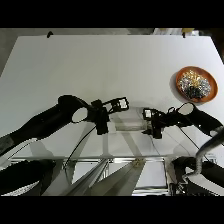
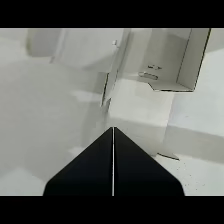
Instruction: Fold the box and place the chain.
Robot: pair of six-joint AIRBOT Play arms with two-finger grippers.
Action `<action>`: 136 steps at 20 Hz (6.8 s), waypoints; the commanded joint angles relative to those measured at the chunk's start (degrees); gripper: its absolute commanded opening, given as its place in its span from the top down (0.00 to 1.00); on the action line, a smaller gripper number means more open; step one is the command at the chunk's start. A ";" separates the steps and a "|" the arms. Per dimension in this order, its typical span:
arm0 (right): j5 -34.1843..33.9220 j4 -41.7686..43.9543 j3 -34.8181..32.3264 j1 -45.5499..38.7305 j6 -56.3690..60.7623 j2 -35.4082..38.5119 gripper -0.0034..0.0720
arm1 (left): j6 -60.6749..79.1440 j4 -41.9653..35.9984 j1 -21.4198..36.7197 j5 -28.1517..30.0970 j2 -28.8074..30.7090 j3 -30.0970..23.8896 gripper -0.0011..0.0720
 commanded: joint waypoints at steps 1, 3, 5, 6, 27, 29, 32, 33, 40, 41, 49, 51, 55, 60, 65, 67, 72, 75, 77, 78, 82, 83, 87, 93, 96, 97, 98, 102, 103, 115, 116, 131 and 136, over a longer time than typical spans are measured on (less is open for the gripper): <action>0.00 0.04 0.04 -0.04 0.04 0.04 0.54 | 7.85 -2.47 0.59 1.60 -4.15 -0.48 0.98; 0.02 0.04 0.04 -0.04 0.02 0.04 0.54 | 7.87 -2.54 2.05 1.46 -5.64 -0.90 0.98; 0.02 0.04 0.04 -0.04 0.02 0.04 0.54 | 11.39 -2.58 3.76 1.55 -5.62 -1.81 0.97; 0.02 0.04 0.04 -0.04 0.04 0.04 0.54 | 14.36 -2.56 4.57 1.38 -5.62 -2.25 0.97; 0.00 0.04 0.04 -0.04 0.02 0.04 0.54 | 37.46 -12.83 1.07 8.59 -8.09 -4.17 0.62; 0.02 0.04 0.04 -0.04 0.04 0.04 0.54 | 37.44 -12.90 0.20 9.16 -8.83 -4.17 0.62; 0.00 0.04 0.04 -0.04 0.04 0.04 0.54 | 37.42 -13.97 0.13 10.32 -8.83 -4.17 0.62; 0.00 0.04 0.04 -0.04 0.04 0.04 0.54 | 37.40 -14.43 0.11 10.56 -8.83 -4.17 0.69; 0.02 0.04 0.04 -0.04 0.02 0.04 0.54 | 37.40 -20.44 0.09 13.29 -8.83 -4.17 0.78; 0.02 0.04 0.04 -0.04 0.02 0.04 0.54 | 37.38 -20.61 -0.13 13.84 -8.83 -4.17 0.79; 0.02 0.04 0.04 -0.04 0.04 0.04 0.54 | 37.13 -27.06 -2.08 15.15 -9.99 -4.17 0.73; 0.02 0.07 0.04 -0.04 0.02 0.04 0.54 | 37.13 -26.99 -2.45 13.94 -10.14 -4.17 0.60; 0.02 0.04 0.04 -0.04 0.02 0.04 0.54 | 37.13 -26.97 -2.47 13.86 -10.10 -4.17 0.59; 0.02 0.04 0.04 -0.04 0.02 0.04 0.54 | 32.11 -24.06 -1.62 12.39 -5.90 -4.17 0.84; 0.02 0.04 0.04 -0.04 0.04 0.04 0.54 | 9.92 -12.76 3.56 -0.09 4.66 -4.17 0.98; 0.02 0.04 0.04 -0.04 0.02 0.04 0.54 | -3.41 -8.79 6.43 -5.07 8.90 -4.17 0.98; 0.02 0.04 0.04 -0.04 0.04 0.04 0.54 | -26.69 -8.70 12.09 -12.90 11.26 -5.79 0.98; 0.02 0.04 0.04 -0.04 0.04 0.04 0.54 | -34.12 -11.32 13.16 -8.13 8.02 -10.12 0.98; 0.00 0.04 0.04 -0.04 0.02 0.04 0.54 | -35.95 -15.76 13.22 -3.65 4.24 -11.93 0.98; 0.00 0.04 0.04 -0.04 0.02 0.04 0.54 | -36.04 -18.56 13.05 -2.43 2.05 -11.96 0.98; 0.02 0.04 0.04 -0.04 0.04 0.04 0.54 | -35.91 -27.69 11.56 1.18 -5.27 -11.96 0.98; 0.00 0.04 0.04 -0.04 0.04 0.04 0.54 | -35.93 -28.20 11.08 1.68 -6.14 -11.96 0.98; 0.02 0.04 0.04 -0.04 0.04 0.04 0.54 | -35.91 -31.32 9.38 2.71 -6.38 -11.91 0.98; 0.02 0.04 0.04 -0.04 0.04 0.04 0.54 | -35.93 -32.85 5.64 5.25 -4.37 -10.69 0.98; 0.02 0.04 0.04 -0.04 0.04 0.04 0.54 | -36.33 -32.79 4.33 5.60 -4.09 -8.83 0.97; 0.02 0.04 0.04 -0.04 0.04 0.04 0.54 | -36.37 -32.74 4.15 5.57 -4.09 -8.33 0.97; 0.02 0.04 0.04 -0.04 0.04 0.04 0.54 | -36.39 -32.74 4.15 5.57 -4.09 -7.89 0.97; 0.02 0.04 0.04 -0.04 0.04 0.04 0.54 | -38.07 -30.97 4.20 5.53 -4.07 -6.88 0.93; 0.00 0.04 0.04 -0.04 0.04 0.04 0.54 | -38.10 -30.45 4.24 5.53 -4.04 -6.78 0.93; 0.02 0.04 0.04 -0.04 0.02 0.04 0.54 | -44.04 -21.24 4.59 2.21 -3.74 -4.02 0.77; 0.02 0.04 0.04 -0.04 0.02 0.04 0.54 | -44.06 -21.22 4.57 2.01 -3.74 -3.72 0.77; 0.02 0.04 0.04 -0.04 0.04 0.04 0.54 | -55.60 -13.99 -0.17 3.52 -4.02 -0.66 0.60; 0.00 0.04 0.04 -0.04 0.02 0.04 0.54 | -62.40 -8.83 -2.82 1.31 -8.50 4.55 0.61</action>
